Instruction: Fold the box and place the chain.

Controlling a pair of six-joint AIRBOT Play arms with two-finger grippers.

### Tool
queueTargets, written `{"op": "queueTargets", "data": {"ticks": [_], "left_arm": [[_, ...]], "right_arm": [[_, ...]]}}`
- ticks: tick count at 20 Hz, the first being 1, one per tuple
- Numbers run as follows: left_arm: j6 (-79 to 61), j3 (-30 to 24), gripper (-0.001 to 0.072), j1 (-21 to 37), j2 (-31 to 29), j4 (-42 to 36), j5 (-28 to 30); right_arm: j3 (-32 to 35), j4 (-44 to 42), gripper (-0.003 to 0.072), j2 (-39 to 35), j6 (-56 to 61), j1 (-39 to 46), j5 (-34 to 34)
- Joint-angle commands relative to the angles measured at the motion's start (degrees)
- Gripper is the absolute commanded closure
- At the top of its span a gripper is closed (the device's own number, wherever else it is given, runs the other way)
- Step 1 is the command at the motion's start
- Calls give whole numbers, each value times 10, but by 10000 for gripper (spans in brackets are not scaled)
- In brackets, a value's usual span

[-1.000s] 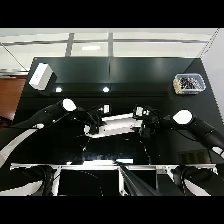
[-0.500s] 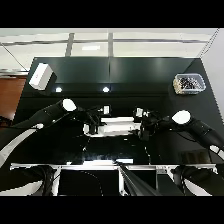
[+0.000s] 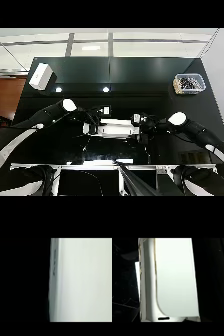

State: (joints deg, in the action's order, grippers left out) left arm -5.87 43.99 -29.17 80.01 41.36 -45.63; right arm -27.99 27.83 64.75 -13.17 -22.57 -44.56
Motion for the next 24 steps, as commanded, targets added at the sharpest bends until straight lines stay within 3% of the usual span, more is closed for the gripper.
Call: {"op": "queueTargets", "data": {"ticks": [1, 6, 23, 24], "left_arm": [[1, 0, 685, 0, 0, -1, 2], [1, 0, 685, 0, 0, -34, 0], [3, 0, 685, 0, 0, -32, -29], [3, 0, 685, 0, 0, -33, -29]], "right_arm": [[4, 6, 85, 17, -8, -1, -2], [7, 7, 86, 24, -8, -1, 3], [6, 31, 87, 39, 5, -1, 38], [6, 43, 119, 40, 14, -1, 38]]}}
